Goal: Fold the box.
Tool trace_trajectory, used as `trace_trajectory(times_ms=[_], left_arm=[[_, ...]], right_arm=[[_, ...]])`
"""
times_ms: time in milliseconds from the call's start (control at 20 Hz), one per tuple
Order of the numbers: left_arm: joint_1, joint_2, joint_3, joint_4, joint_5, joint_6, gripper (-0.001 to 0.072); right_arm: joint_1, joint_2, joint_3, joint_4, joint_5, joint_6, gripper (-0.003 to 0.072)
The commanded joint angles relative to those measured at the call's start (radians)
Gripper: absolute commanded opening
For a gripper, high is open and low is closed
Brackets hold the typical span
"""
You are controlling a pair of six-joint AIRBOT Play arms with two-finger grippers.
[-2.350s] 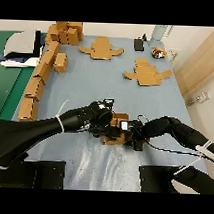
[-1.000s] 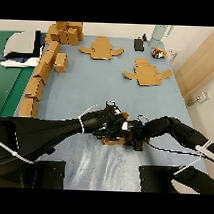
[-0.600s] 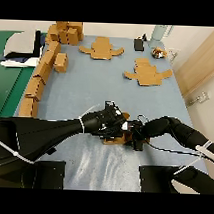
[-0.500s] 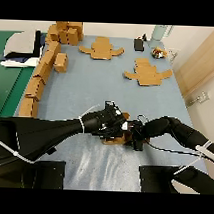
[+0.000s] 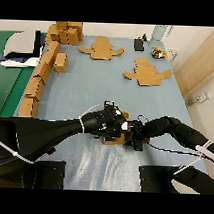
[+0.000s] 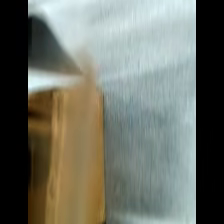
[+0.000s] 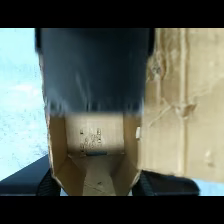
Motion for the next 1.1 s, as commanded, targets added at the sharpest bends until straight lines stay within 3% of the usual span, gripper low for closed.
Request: trace_trajectory(times_ms=[0, 200, 500, 900, 950, 1000, 1050], left_arm=[[0.005, 0.0, 0.001, -0.01, -0.033, -0.005, 0.0588], [0.026, 0.0, 0.003, -0.011, -0.084, -0.005, 0.0589], [0.026, 0.0, 0.061, -0.01, -0.05, -0.004, 0.0588], [0.026, -0.002, 0.061, 0.013, -0.037, -0.015, 0.0585], [0.025, -0.004, 0.061, 0.013, -0.041, -0.014, 0.0446], [0.023, -0.008, 0.061, 0.013, -0.044, -0.01, 0.0209], [0.018, -0.011, 0.06, 0.013, -0.043, -0.01, 0.0182]], right_arm=[[0.0, 0.0, 0.001, 0.0, 0.0, 0.0, 0.0472], [0.0, 0.0, 0.001, 0.0, 0.0, 0.0, 0.0471], [0.0, 0.0, 0.001, 0.0, 0.0, 0.0, 0.0471], [0.0, 0.0, 0.001, 0.0, 0.0, 0.0, 0.0471], [0.0, 0.0, 0.001, 0.0, 0.0, 0.0, 0.0471], [0.0, 0.0, 0.001, 0.0, 0.0, 0.0, 0.0471], [0.0, 0.0, 0.0, 0.0, 0.0, 0.0, 0.0471]])
